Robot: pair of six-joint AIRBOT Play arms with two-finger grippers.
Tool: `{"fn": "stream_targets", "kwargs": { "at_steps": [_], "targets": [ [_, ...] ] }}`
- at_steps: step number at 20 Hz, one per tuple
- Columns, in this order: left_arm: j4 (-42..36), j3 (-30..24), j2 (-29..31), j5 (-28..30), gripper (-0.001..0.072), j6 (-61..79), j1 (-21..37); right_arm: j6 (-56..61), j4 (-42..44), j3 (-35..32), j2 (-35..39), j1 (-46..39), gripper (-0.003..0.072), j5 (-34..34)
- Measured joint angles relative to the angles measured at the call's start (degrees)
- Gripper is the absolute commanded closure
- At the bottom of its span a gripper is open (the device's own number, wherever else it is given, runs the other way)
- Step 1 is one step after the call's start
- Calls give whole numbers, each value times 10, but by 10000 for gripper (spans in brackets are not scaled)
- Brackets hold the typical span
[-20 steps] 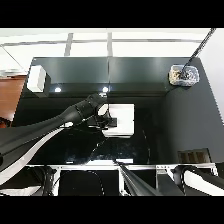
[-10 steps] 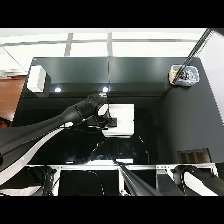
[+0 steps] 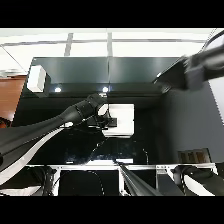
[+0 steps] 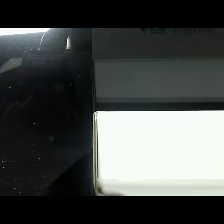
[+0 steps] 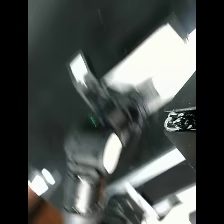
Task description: Fold the box and place the chain.
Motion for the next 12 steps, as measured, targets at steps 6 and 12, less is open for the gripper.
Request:
{"fn": "stream_targets", "kwargs": {
  "at_steps": [6, 12],
  "targets": [
    [-1, 0, 0, 0, 677, 0, 0, -5, 31, -154, -2, 76, 665, -78],
    [-1, 0, 0, 0, 677, 0, 0, -9, 67, -252, -5, 131, 664, -168]
  ]
}}
